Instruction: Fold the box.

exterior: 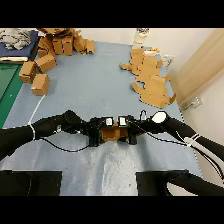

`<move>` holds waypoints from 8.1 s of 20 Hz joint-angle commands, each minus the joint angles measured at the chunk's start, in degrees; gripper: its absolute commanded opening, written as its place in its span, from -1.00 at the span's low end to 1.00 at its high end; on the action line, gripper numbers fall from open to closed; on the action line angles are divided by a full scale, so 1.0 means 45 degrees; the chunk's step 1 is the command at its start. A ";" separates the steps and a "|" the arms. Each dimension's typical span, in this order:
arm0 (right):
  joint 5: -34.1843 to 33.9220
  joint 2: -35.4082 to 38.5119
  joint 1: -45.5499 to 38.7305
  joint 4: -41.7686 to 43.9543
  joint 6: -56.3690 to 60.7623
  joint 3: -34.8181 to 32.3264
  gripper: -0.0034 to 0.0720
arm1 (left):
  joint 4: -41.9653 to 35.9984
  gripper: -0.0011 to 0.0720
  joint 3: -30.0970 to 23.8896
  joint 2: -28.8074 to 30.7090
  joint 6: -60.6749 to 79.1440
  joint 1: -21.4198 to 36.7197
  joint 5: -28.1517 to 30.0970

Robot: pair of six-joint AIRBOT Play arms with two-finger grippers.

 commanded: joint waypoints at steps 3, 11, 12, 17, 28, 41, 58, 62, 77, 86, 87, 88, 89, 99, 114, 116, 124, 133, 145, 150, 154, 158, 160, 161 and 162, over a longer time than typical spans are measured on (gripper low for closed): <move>0.0588 0.0253 -0.0015 -0.1870 0.1316 0.0029 1.00 | 0.0010 0.70 0.0005 0.0005 0.0005 -0.0005 0.0010; 0.0573 0.0641 -0.0724 -0.2152 0.1690 0.0044 1.00 | 0.0010 0.70 0.0005 0.0005 0.0005 -0.0005 0.0005; 0.0573 0.0641 -0.0724 -0.2074 0.1666 0.0044 1.00 | 0.0010 0.70 0.0005 0.0005 0.0005 -0.0005 -0.0005; 0.0291 0.0641 -0.0724 -0.2021 0.1642 0.0044 1.00 | 0.0010 0.70 0.0005 0.0005 0.0005 -0.0005 0.0000; 0.0306 0.0641 -0.0695 -0.1350 0.1647 0.0039 1.00 | 0.0010 0.70 0.0005 0.0005 0.0005 -0.0005 -0.0005; 0.0340 0.0262 -0.0374 -0.0981 0.1651 0.0029 1.00 | 0.0010 0.70 0.0015 0.0005 0.0010 -0.0019 0.0233; 0.0345 0.0277 -0.0379 -0.0967 0.1651 0.0029 1.00 | 0.0010 0.70 0.0015 0.0005 0.0010 -0.0019 0.0233; 0.0355 0.0287 -0.0403 -0.1044 0.1651 0.0029 1.00 | 0.0010 0.70 0.0019 0.0005 0.0005 -0.0019 0.0233; 0.0350 0.1622 -0.0767 -0.3463 0.3026 0.0029 1.00 | 0.2516 0.70 0.0015 0.0491 -0.2142 0.0010 -0.0097; 0.0355 0.1622 -0.0962 -0.2905 0.3313 0.0029 1.00 | 0.3215 0.70 -0.0005 0.0680 -0.3410 0.0005 -0.0529; 0.0359 0.1617 -0.0962 -0.2871 0.3313 0.0029 1.00 | 0.3196 0.70 -0.0005 0.0680 -0.3400 0.0005 -0.0529; 0.0359 0.1617 -0.0962 -0.2846 0.3313 0.0029 1.00 | 0.3196 0.70 -0.0005 0.0665 -0.3400 0.0010 -0.0525; 0.0355 0.1617 -0.0962 -0.2832 0.3313 0.0029 1.00 | 0.3201 0.70 -0.0005 0.0665 -0.3405 0.0010 -0.0476; 0.0345 0.1617 -0.0962 -0.2832 0.3317 0.0029 1.00 | 0.1200 1.00 0.0019 0.0651 -0.3419 -0.0019 0.0029; 0.0345 0.1622 -0.0967 -0.2958 0.3322 0.0029 1.00 | 0.1151 0.04 0.0282 0.0277 -0.3371 -0.0641 0.0359; 0.0359 0.1758 -0.0991 -0.3007 0.3677 0.0039 1.00 | 0.1875 0.04 0.0282 0.0301 -0.3492 -0.0617 0.0296; 0.0486 0.2953 -0.1642 -0.3128 0.4240 0.0039 1.00 | 0.4425 0.04 0.0282 0.0855 -0.6120 0.0141 -0.1749; 0.0942 0.2948 -0.1676 -0.2608 0.4945 0.0039 1.00 | 0.5299 0.04 0.0253 0.1501 -0.5469 0.1171 -0.3565; 0.1690 0.2943 -0.1676 -0.1676 0.7116 0.0029 1.00 | 0.5357 0.64 0.0253 0.1477 -0.3555 0.0471 -0.2535; 0.1685 0.2943 -0.1671 -0.1258 0.7116 0.0029 1.00 | 0.5299 0.64 0.0165 0.1243 -0.3667 0.0461 -0.2540; 0.1695 0.2943 -0.1671 -0.0675 0.7587 0.0029 0.86 | 0.5304 0.64 0.0141 0.1088 -0.3706 0.0461 -0.2730; 0.1787 0.2943 -0.1671 -0.0903 1.1434 0.0029 -0.64 | 0.5299 0.64 0.0141 0.1088 -0.3711 0.0461 -0.2730; 0.2181 0.2943 -0.1671 -0.0918 1.3459 0.0029 -0.89 | 0.5314 0.64 0.0141 0.1093 -0.3706 0.0534 -0.2735; 0.2424 0.2943 -0.1671 -0.0903 1.4086 0.0029 -0.89 | 0.5314 0.64 0.0141 0.1093 -0.3706 0.0617 -0.2730; 0.2739 0.2943 -0.1671 -0.0845 1.4489 0.0029 -0.89 | 0.5309 0.64 0.0141 0.1093 -0.3706 0.0733 -0.2739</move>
